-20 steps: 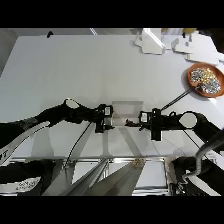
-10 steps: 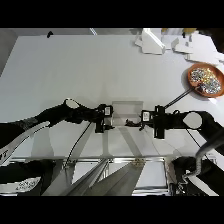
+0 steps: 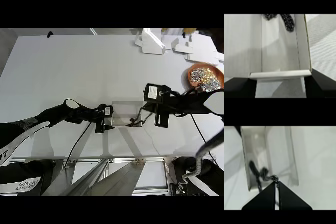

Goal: Fold the box and place the chain.

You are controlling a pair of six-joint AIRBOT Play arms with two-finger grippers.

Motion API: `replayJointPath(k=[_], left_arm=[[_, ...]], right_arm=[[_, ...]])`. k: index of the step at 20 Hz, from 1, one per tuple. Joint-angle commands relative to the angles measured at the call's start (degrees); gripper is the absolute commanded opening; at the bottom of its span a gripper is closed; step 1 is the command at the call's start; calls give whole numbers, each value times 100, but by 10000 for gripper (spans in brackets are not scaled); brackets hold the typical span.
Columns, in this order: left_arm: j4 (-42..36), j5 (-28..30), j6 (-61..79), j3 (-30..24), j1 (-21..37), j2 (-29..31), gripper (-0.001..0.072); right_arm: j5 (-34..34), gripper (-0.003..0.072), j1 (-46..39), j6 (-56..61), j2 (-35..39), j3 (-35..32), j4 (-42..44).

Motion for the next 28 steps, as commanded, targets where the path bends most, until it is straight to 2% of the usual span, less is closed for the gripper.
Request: replayJointPath(k=[1, 7, 11, 15, 16, 17, 18, 19, 23, 26, 28], left_arm=[[2, 2, 2, 0, 0, 2, 254], [0, 2, 2, 0, 0, 2, 254], [2, 2, 2, 0, 0, 0, 254], [2, 4, 2, 0, 0, 0, 254], [2, 2, 2, 0, 0, 0, 254], [2, 2, 2, 0, 0, 2, 254], [2, 2, 2, 0, 0, 0, 254], [0, 2, 2, 0, 0, 2, 254], [2, 0, 2, 0, 0, 2, 254], [2, 2, 2, 0, 0, 2, 254], [2, 2, 2, 0, 0, 2, 254]], right_arm=[[90, 17, 369, 507, 0, 485, 702], [-153, 17, 986, 848, -706, 481, 826], [-210, 17, 1025, 1174, -1355, 387, 623], [-981, 18, 1025, 1331, -1718, 22, 643], [-1123, 50, 1025, 1456, -1779, 2, 616], [-1189, 132, 1025, 1493, -1799, 4, 592], [-1244, 207, 1025, 1596, -1777, 7, 514], [-1209, 213, 1016, 1598, -1694, 9, 457], [-684, 201, 706, 1596, -896, 7, -254], [35, 157, 74, 1532, -363, 0, -688], [153, 157, -476, 1368, -282, -52, -881]])
